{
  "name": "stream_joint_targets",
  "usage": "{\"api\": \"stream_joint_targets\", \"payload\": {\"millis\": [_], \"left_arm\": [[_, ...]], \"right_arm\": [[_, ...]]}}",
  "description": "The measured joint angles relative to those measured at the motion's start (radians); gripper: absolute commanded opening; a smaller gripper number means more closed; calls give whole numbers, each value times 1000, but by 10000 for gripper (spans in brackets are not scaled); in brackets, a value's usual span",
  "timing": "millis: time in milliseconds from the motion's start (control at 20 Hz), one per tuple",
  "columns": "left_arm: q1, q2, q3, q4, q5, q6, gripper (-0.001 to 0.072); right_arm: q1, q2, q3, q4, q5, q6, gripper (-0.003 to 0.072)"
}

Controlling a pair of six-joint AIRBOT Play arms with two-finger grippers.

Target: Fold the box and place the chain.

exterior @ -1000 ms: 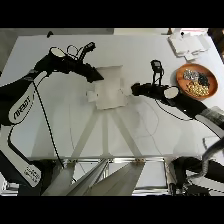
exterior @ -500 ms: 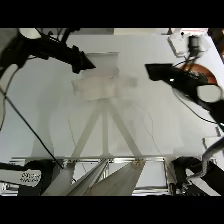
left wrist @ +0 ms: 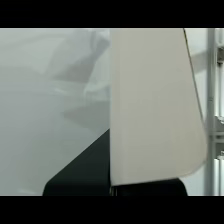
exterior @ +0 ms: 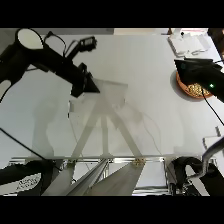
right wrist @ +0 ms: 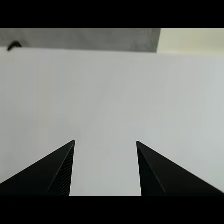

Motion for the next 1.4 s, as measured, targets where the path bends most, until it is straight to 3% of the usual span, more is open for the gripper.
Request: {"api": "stream_joint_targets", "payload": {"millis": [150,300,750,1000,1400], "left_arm": [[-24,86,-96,8,45,30,-3],[-32,97,-140,-14,125,73,-2],[-39,-154,-165,-225,301,207,-1],[-40,-235,-166,-294,425,324,0],[-40,-302,-166,-317,454,561,0]], "right_arm": [[-29,11,0,-92,77,55,415],[-40,15,0,-145,123,96,414],[-45,16,0,-185,182,127,414],[-45,16,0,-189,187,127,410],[-45,16,0,-192,187,129,406]]}}
